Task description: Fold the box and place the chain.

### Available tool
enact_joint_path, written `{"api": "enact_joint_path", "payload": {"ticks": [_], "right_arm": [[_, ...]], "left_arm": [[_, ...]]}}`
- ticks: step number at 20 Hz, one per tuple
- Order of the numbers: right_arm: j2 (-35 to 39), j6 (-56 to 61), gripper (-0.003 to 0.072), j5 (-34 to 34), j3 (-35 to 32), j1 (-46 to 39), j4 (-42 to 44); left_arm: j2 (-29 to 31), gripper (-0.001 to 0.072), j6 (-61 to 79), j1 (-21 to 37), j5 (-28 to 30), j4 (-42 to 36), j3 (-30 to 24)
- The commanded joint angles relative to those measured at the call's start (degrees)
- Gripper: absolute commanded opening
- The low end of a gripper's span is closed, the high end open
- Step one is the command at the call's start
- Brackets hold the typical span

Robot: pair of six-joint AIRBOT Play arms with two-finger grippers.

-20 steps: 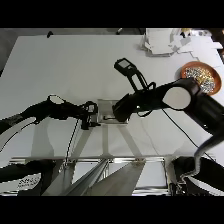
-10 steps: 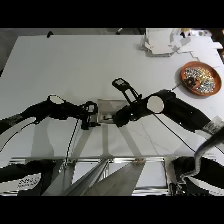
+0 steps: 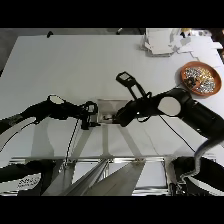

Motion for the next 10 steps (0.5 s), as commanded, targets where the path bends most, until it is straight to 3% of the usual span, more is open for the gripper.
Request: {"api": "enact_joint_path", "payload": {"ticks": [1, 4, 10], "right_arm": [[4.68, 5.88, 0.0248, 3.02, 0.68, -5.01, -9.84], [3.04, 11.76, 0.0281, 7.93, 0.61, -12.35, -20.15], [-9.46, 14.56, 0.0279, 2.21, 0.46, -21.42, -21.05]], "left_arm": [[0.04, 0.0032, 0.02, 0.0, 0.0, 0.02, 0.02], [0.02, 0.0032, 0.0, 0.0, 0.0, 0.02, 0.02], [0.02, 0.0032, 0.0, 0.0, 0.0, 0.02, 0.02]]}}
